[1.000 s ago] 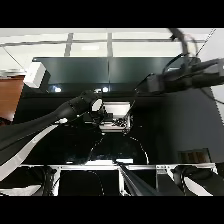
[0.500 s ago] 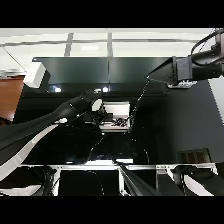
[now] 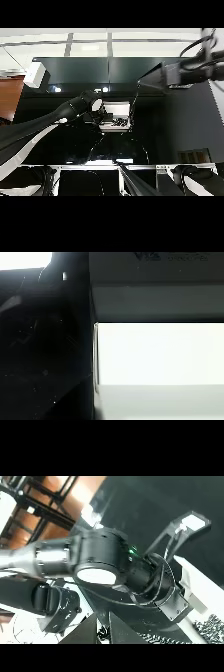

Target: Fold the box and place the chain.

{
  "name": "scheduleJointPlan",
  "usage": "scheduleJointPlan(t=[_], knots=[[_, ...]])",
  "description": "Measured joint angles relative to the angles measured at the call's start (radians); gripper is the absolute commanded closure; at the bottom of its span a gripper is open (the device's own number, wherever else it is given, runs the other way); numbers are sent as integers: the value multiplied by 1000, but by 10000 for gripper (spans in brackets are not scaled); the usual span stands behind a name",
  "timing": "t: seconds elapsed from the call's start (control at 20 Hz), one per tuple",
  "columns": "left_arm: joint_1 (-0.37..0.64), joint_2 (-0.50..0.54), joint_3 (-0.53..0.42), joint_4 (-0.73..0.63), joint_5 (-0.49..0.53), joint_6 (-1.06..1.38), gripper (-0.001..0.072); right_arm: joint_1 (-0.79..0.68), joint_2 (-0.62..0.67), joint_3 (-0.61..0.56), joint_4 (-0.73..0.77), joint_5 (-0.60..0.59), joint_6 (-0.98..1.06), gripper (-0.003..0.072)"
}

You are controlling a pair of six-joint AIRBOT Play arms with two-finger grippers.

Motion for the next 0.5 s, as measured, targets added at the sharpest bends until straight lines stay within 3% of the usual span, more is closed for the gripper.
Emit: scheduleJointPlan(t=[0.25, 0.35, 0.5], knots=[[0, 0, 0, 0, 10, 0, 681, 102, -21, -200, -21, -182, -9, 668], [0, 0, 0, 0, 11, 0, 681, 120, -32, -253, -33, -242, -10, 360], [0, 0, 0, 0, 12, 0, 681, 106, -38, -290, -67, -270, -11, 362]])
